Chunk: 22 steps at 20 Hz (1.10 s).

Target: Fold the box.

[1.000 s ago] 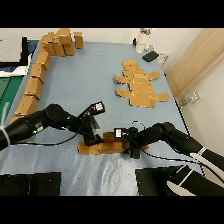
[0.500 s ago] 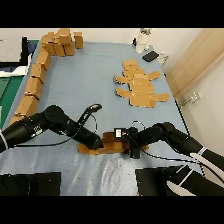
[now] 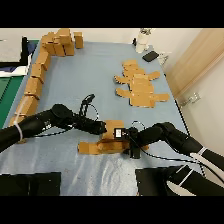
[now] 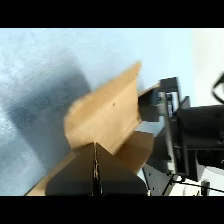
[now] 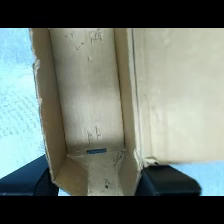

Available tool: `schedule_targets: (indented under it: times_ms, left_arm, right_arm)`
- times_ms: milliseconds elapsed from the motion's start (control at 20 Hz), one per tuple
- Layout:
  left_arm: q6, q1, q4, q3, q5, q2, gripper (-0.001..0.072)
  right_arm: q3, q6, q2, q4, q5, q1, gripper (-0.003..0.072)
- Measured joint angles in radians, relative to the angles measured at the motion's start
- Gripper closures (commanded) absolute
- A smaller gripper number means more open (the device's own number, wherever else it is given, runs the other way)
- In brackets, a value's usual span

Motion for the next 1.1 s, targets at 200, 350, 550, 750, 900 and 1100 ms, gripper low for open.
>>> schedule_targets:
  times_ms: [200,350,550,750,900,1100]
  left_arm:
    - [0.002,-0.005,-0.010,0.001,-0.026,-0.075,0.0700]
    - [0.014,-0.015,-0.041,0.006,-0.034,-0.097,0.0700]
    - [0.070,-0.012,-0.076,0.025,-0.044,-0.058,0.0700]
    - [0.117,0.016,-0.014,0.031,-0.038,0.092,0.0700]
    - [0.144,0.036,0.124,0.032,-0.067,0.229,0.0700]
    - [0.229,0.047,0.283,0.021,-0.154,0.376,0.0700]
  right_arm:
    - [0.000,0.000,0.000,0.000,0.000,0.000,0.0135]
    - [0.000,0.000,0.000,-0.002,0.000,0.000,0.0136]
    - [0.000,0.000,0.000,-0.003,-0.001,0.000,0.0136]
    - [0.000,0.000,0.000,-0.003,-0.001,0.000,0.0135]
    - [0.000,0.000,0.000,-0.003,-0.001,0.000,0.0136]
    - [0.000,0.000,0.000,-0.003,-0.001,0.000,0.0136]
